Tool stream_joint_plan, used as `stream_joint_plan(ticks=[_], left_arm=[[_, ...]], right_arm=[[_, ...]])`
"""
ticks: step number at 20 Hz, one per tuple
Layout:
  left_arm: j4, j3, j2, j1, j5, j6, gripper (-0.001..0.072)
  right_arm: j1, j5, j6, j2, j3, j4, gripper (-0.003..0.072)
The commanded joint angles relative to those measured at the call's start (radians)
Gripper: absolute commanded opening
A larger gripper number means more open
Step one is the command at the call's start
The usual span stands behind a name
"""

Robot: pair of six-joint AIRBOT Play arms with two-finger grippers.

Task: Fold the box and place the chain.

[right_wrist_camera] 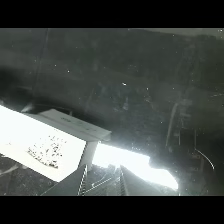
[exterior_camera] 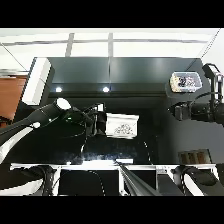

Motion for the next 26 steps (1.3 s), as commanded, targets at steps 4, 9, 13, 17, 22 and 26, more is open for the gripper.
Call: stream_joint_plan(ticks=[4, 9, 13, 17, 22, 26], left_arm=[[-0.025, 0.001, -0.001, -0.019, 0.019, -0.001, 0.0715], [-0.058, 0.001, -0.001, -0.027, 0.047, 0.0, 0.0714], [-0.057, 0.001, -0.001, -0.061, 0.054, 0.012, 0.0714], [-0.057, 0.001, -0.001, -0.071, 0.056, 0.027, 0.0713], [-0.058, 0.001, -0.001, -0.077, 0.056, 0.043, 0.0685], [-0.058, 0.001, -0.001, -0.099, 0.075, 0.075, 0.0497]], right_arm=[[0.0, -0.004, 0.0, 0.0, 0.0, 0.0, 0.0251], [0.0, -0.005, 0.001, 0.0, 0.0, 0.0, 0.0251], [0.0, -0.006, 0.005, 0.0, 0.0, 0.0, 0.0251], [0.0, -0.006, 0.007, 0.0, 0.0, 0.0, 0.0251], [0.0, -0.007, 0.007, -0.001, -0.003, 0.001, 0.0251], [0.008, -0.023, 0.007, -0.02, -0.061, 0.013, 0.0251]])
